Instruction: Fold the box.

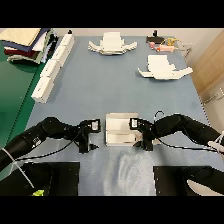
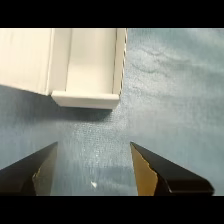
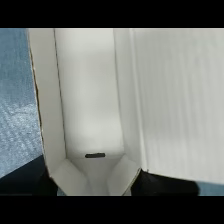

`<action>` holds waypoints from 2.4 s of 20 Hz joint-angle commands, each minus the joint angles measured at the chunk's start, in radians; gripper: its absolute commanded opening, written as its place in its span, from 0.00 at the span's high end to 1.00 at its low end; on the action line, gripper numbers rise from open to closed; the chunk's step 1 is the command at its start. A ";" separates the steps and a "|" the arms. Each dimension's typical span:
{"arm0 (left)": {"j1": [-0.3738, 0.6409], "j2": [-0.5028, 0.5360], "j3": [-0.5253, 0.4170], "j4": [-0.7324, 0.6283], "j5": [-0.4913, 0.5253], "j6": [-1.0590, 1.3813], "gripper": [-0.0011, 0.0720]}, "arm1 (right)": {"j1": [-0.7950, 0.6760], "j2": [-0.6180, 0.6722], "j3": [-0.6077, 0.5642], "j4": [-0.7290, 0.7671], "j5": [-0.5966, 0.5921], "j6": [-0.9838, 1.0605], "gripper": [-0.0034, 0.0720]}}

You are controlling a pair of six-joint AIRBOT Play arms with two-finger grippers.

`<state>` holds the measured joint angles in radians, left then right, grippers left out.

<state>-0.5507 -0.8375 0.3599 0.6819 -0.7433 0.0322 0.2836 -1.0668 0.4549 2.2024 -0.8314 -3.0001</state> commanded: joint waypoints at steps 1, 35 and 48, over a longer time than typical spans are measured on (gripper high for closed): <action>-0.044 -0.072 -0.027 -0.127 0.137 0.192 0.04 | 0.000 0.000 0.001 0.000 0.000 0.000 0.30; -0.123 -0.310 0.085 -0.247 0.116 0.230 0.27 | 0.000 0.000 0.001 0.000 0.000 0.000 0.30; -0.123 -0.310 0.086 -0.245 0.113 0.230 0.27 | 0.000 0.000 0.001 0.000 0.000 0.000 0.30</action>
<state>-0.6731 -1.1465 0.4446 0.4366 -0.6289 0.2619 0.2836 -1.0664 0.4549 2.2021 -0.8318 -3.0001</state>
